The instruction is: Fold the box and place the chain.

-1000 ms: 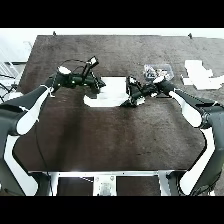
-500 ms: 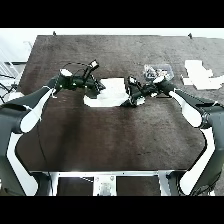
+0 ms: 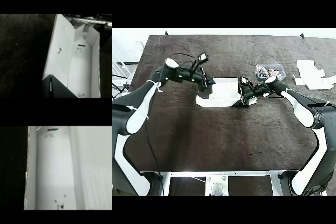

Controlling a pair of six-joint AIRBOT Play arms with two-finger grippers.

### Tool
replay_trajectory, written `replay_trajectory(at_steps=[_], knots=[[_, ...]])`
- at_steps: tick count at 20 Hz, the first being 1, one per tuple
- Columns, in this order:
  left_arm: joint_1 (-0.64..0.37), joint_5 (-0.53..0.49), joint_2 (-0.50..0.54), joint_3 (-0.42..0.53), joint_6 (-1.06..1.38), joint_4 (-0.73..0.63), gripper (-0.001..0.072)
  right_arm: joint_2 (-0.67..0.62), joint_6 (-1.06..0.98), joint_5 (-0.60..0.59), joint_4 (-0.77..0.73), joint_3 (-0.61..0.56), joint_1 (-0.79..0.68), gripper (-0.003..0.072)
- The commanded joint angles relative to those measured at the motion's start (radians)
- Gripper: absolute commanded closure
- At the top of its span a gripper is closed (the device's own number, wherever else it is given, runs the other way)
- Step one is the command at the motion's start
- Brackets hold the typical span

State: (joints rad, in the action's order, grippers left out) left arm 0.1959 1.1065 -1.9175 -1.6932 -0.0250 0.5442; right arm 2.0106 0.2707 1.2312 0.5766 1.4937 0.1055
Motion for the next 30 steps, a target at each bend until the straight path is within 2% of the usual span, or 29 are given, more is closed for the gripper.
replay_trajectory(at_steps=[1,2,3,4,7,12,16,22,26,30], knots=[[-0.038,0.112,0.03,-0.021,-0.017,0.13,0.0689,0.0,0.0,0.0,-0.001,0.0,-0.001,0.0099],[-0.04,0.144,0.03,-0.021,-0.05,0.208,0.0506,0.0,0.0,0.0,-0.001,0.0,-0.001,0.0099],[-0.037,0.175,0.03,-0.021,-0.076,0.283,0.011,0.0,0.0,0.0,-0.001,0.0,-0.001,0.0099],[-0.033,0.192,0.03,-0.021,-0.1,0.328,0.0044,0.0,0.0,0.0,-0.001,0.0,-0.001,0.0099],[-0.002,0.188,0.03,-0.02,-0.111,0.413,0.0053,0.0,0.0,0.0,-0.001,0.0,-0.001,0.0099],[0.078,0.104,0.029,-0.019,-0.133,0.473,0.0053,0.0,0.0,0.0,-0.001,0.0,-0.001,0.0099],[0.101,0.089,0.029,-0.013,-0.134,0.473,0.0053,0.0,0.0,0.0,-0.001,0.0,-0.001,0.0099],[0.101,0.057,0.026,0.065,-0.132,0.468,0.0053,0.0,0.0,0.0,-0.001,0.0,-0.001,0.0099],[0.103,0.005,0.018,0.07,-0.131,0.411,0.0053,0.0,0.0,0.0,-0.001,0.0,-0.001,0.0099],[0.109,-0.013,0.013,0.082,-0.132,0.418,0.0054,0.0,0.0,0.0,-0.001,0.0,-0.001,0.0099]])
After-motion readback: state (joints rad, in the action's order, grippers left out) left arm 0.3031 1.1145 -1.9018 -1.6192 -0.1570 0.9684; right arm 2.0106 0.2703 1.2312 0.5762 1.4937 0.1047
